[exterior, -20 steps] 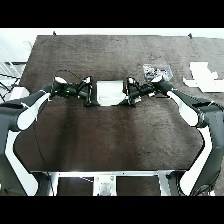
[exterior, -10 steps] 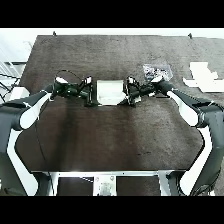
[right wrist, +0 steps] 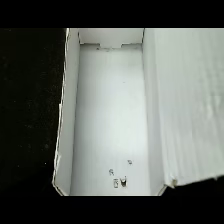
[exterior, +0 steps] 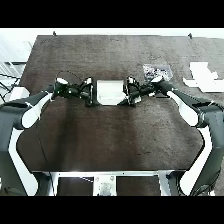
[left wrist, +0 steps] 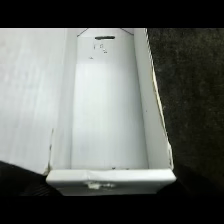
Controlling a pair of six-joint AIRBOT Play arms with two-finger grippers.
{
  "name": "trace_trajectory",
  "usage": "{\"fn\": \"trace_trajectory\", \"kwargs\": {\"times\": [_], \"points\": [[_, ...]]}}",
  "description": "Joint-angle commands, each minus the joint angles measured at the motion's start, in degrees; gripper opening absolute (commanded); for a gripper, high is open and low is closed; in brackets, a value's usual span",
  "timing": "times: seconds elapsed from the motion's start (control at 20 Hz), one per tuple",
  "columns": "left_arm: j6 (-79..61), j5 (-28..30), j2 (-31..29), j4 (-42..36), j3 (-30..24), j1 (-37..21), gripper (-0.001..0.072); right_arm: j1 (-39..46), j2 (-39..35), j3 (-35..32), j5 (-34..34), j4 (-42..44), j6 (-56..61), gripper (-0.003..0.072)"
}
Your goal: Fold the box and place the chain.
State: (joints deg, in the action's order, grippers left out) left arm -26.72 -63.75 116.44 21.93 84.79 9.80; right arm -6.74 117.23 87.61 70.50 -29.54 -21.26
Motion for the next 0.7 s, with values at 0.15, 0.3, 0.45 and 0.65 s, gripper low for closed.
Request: {"fn": "trace_trajectory", "kwargs": {"times": [0.15,0.3,0.45,0.65], "points": [[-0.96,1.68,0.07,0.31,0.07,1.2,0.0707,-0.07,0.0,0.02,0.04,-0.02,-0.02,0.0556],[-0.76,1.88,0.07,0.35,0.07,1.03,0.0707,-0.07,0.0,0.02,0.04,-0.02,-0.02,0.0556],[-0.72,1.86,0.07,0.74,0.07,1.03,0.0705,-0.07,0.0,0.02,0.04,-0.02,-0.02,0.0556],[-0.33,1.84,0.07,2.05,0.07,1.03,0.0514,-0.07,0.0,0.02,0.04,-0.02,-0.02,0.0556]]}}
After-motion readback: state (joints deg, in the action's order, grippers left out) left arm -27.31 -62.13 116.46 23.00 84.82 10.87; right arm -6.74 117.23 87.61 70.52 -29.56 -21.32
